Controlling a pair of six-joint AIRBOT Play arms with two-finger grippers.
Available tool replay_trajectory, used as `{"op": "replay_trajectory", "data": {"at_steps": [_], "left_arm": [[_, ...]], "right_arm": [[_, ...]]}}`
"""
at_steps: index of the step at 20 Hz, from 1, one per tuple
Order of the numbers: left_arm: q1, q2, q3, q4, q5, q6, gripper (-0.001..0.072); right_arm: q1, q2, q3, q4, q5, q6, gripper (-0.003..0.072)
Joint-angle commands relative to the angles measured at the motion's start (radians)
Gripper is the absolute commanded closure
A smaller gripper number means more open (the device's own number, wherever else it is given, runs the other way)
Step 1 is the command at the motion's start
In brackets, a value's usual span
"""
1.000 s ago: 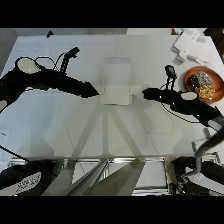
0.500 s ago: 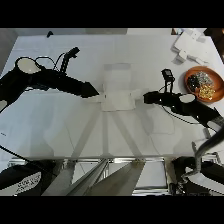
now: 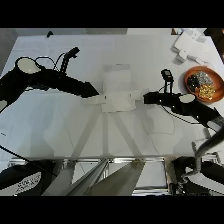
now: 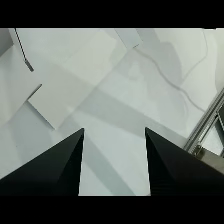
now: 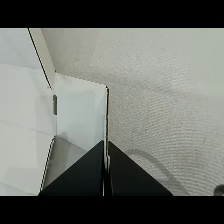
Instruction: Fold the box and place the chain.
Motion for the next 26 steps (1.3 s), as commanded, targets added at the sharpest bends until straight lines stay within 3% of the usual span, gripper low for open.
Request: {"op": "replay_trajectory", "data": {"at_steps": [1, 9, 12, 16, 21, 22, 26], "left_arm": [[-0.001, 0.001, 0.001, 0.0, 0.002, 0.0, 0.0308], [-0.002, -0.001, 0.001, 0.034, 0.025, 0.0, 0.0311], [0.001, -0.008, 0.001, 0.023, 0.088, 0.006, 0.0311], [0.029, -0.019, 0.024, 0.019, 0.154, 0.244, 0.0314], [0.148, -0.162, 0.227, 0.052, 0.091, 0.276, 0.0292], [0.151, -0.207, 0.275, 0.077, 0.076, 0.309, 0.0186], [0.127, -0.426, 0.467, 0.078, -0.096, 0.387, 0.0123]], "right_arm": [[0.001, 0.0, -0.001, -0.001, 0.001, 0.0, 0.0675], [0.001, 0.0, 0.0, 0.0, 0.001, 0.0, 0.0675], [0.001, 0.0, -0.001, -0.001, 0.001, 0.0, 0.0675], [0.001, 0.0, 0.0, 0.0, 0.001, 0.0, 0.0675], [0.001, 0.0, -0.001, 0.0, 0.001, 0.0, 0.0675], [0.001, 0.0, -0.001, 0.0, 0.001, 0.0, 0.0675], [0.001, 0.0, -0.001, 0.0, 0.001, 0.0, 0.0675]]}}
